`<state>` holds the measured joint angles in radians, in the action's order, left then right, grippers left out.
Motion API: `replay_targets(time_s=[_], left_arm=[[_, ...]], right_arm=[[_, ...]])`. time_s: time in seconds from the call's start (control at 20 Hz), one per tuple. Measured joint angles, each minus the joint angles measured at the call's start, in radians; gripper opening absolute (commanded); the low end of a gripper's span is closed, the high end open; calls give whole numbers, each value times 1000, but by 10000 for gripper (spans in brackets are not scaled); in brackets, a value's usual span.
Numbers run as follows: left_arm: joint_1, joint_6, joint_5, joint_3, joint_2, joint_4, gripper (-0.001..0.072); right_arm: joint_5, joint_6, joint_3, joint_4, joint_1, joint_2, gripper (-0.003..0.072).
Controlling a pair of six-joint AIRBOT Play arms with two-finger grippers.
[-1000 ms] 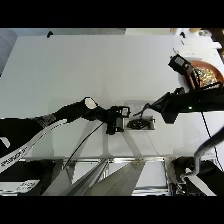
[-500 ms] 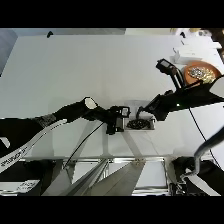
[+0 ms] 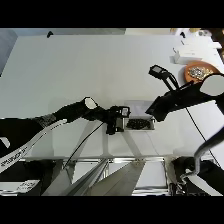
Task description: Fold the box and place the chain.
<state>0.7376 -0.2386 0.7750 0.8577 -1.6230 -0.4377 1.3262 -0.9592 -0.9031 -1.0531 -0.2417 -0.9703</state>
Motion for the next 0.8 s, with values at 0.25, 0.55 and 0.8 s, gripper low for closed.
replay_targets(time_s=[0.25, 0.55, 0.8], left_arm=[[0, 0, 0, 0, 0, 0, 272], [0, 0, 0, 0, 0, 0, 272], [0, 0, 0, 0, 0, 0, 272]], right_arm=[[37, 154, 7, -69, 177, 1, 32], [-58, 339, 176, -91, 249, 1, 169], [-168, 529, 320, -80, 259, -7, 310]])
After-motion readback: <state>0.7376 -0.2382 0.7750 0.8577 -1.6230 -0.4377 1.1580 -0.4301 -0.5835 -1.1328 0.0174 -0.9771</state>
